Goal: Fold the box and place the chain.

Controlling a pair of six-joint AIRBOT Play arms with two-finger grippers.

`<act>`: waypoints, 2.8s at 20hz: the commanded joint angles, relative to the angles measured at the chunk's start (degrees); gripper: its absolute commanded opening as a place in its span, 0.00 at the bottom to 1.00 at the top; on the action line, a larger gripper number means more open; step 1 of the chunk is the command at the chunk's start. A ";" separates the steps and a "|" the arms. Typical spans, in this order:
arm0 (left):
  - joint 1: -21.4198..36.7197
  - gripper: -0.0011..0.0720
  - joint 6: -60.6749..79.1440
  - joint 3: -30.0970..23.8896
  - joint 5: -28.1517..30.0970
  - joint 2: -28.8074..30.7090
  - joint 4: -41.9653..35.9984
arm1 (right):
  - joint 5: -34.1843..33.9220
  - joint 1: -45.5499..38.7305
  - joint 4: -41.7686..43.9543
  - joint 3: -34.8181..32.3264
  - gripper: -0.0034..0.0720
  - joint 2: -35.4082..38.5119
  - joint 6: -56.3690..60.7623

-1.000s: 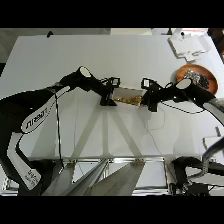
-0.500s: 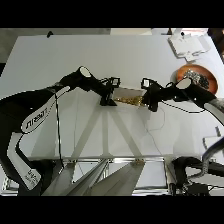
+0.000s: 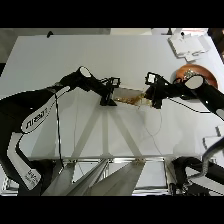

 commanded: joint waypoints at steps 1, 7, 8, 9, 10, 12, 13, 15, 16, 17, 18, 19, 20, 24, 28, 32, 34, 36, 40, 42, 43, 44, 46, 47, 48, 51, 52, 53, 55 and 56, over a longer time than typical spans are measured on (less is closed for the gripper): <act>0.00 0.22 0.02 0.04 0.00 0.02 0.02 | 0.94 0.35 4.98 0.02 0.06 1.97 1.38; 0.00 0.22 0.02 0.07 0.02 0.04 0.02 | -5.14 7.85 15.63 0.02 0.06 1.79 -3.34; 0.00 0.22 0.02 0.04 0.00 0.02 0.02 | -6.78 9.07 17.46 0.02 0.06 1.75 -3.34; 0.00 0.22 0.02 0.04 0.00 0.02 0.00 | -7.63 9.97 18.75 0.02 0.06 1.73 -3.34; 0.00 0.22 0.02 0.07 0.00 0.04 0.00 | -8.44 10.64 18.84 0.02 0.06 1.73 -3.34; 0.00 0.22 0.02 0.07 0.00 0.04 0.02 | -8.50 10.67 17.81 0.02 0.06 1.73 -2.64; 0.00 0.22 0.02 0.04 0.00 0.04 0.02 | -8.61 10.67 16.41 0.00 0.06 1.73 -1.60; 0.00 0.22 0.02 0.04 0.00 0.02 0.02 | -8.63 10.67 14.58 0.02 0.06 1.73 -1.57; 0.00 0.22 0.02 0.04 0.00 0.02 0.02 | -8.85 10.67 14.60 0.02 0.06 1.73 -1.60; 0.00 0.22 0.02 0.07 0.00 0.04 0.02 | -9.14 10.69 14.64 0.02 0.06 1.73 -1.60; 0.00 0.22 0.02 0.07 0.00 0.02 0.02 | -9.44 10.69 14.67 0.02 0.06 1.73 -1.60; 0.00 0.22 0.02 0.04 0.00 0.02 0.02 | -9.62 10.69 14.75 0.02 0.06 1.73 -1.62; 0.00 0.22 0.02 0.04 0.00 0.04 0.02 | -9.62 10.69 14.84 0.02 0.06 1.73 -1.64; 0.00 0.22 0.02 0.04 0.00 0.02 0.02 | -9.46 10.69 15.10 0.00 0.47 1.73 -1.62; 0.00 0.22 0.02 0.04 0.02 0.02 0.02 | -9.38 10.67 15.43 0.00 0.71 1.73 -1.62; 0.00 0.22 0.02 0.04 0.00 0.04 0.02 | -5.40 9.62 15.12 0.00 0.71 2.91 -1.60; 0.00 0.22 0.02 0.04 0.00 0.02 0.02 | 0.50 7.30 14.82 -0.02 0.71 4.59 -1.57; 0.00 0.22 0.02 0.04 0.02 0.02 0.02 | 7.80 3.61 14.73 -0.17 0.70 5.92 -1.60; 0.00 0.22 0.02 0.04 0.00 0.02 0.02 | 16.41 -4.96 11.06 -0.22 0.48 6.58 -1.64; 0.00 0.22 0.02 0.04 0.02 0.02 0.02 | 16.37 -8.24 9.79 -0.22 0.48 6.47 -1.64; 0.00 0.22 0.02 0.07 0.00 0.04 0.02 | 16.31 -9.53 9.68 -0.24 0.48 6.19 -1.66; 0.00 0.22 0.02 0.04 0.00 0.02 0.02 | 16.15 -10.16 9.68 -0.24 0.48 5.75 -1.66; 0.00 0.22 0.02 0.04 0.00 0.02 0.02 | 15.91 -9.99 9.27 -0.26 0.47 3.50 -1.86; 0.00 0.22 0.02 0.07 0.00 0.04 0.02 | 15.96 -9.90 9.16 -0.28 0.45 1.73 -1.86; 0.00 0.22 0.02 0.04 0.00 0.02 0.02 | 15.91 -9.79 8.90 -0.31 0.43 -0.28 -1.86; 0.00 0.22 0.02 0.04 0.00 0.04 0.00 | 15.91 -9.22 8.87 -0.31 0.43 -6.23 -3.93; 0.00 0.22 0.02 0.04 0.00 0.02 0.02 | 15.91 -8.35 8.87 -0.31 0.43 -7.82 -5.81; 0.00 0.22 0.02 0.07 0.00 0.02 0.02 | 15.87 -7.41 8.92 -0.28 0.43 -9.20 -8.09; 0.00 0.22 0.02 0.07 0.00 0.02 0.00 | 14.62 -5.25 8.98 -0.31 0.43 -11.43 -10.80; 0.00 0.22 0.02 0.04 0.00 0.02 0.02 | 13.29 -4.26 8.98 -0.28 0.43 -12.24 -10.84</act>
